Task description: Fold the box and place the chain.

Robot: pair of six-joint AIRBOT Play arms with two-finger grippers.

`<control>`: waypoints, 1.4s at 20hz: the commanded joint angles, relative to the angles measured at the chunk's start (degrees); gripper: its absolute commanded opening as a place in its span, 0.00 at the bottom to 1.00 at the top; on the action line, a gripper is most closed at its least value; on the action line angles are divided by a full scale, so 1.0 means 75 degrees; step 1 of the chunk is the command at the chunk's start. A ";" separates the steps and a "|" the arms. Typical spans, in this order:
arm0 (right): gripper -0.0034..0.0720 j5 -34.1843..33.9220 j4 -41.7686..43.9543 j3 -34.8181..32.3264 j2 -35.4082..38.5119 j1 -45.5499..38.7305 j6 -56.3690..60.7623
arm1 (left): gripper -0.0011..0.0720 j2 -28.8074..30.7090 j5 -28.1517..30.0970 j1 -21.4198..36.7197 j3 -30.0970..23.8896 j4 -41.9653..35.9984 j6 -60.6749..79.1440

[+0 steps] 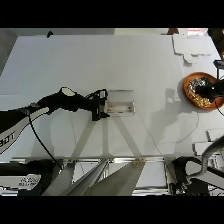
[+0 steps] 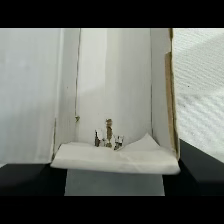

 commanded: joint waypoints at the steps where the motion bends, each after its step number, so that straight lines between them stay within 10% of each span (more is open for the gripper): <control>1: 0.05 0.0472 0.0032 0.0009 0.0731 0.0822 -0.0102 | 0.39 0.0003 0.0003 0.0000 0.0000 0.0000 0.0006; 13: 0.05 0.0868 0.1067 0.0009 0.1396 0.5106 0.0379 | 0.39 0.0003 0.0006 0.0000 0.0000 0.0003 0.0003; 28: 0.05 -0.2238 0.2468 0.0009 0.0606 0.8040 0.1737 | 0.39 0.0003 0.0006 0.0000 0.0000 0.0003 0.0006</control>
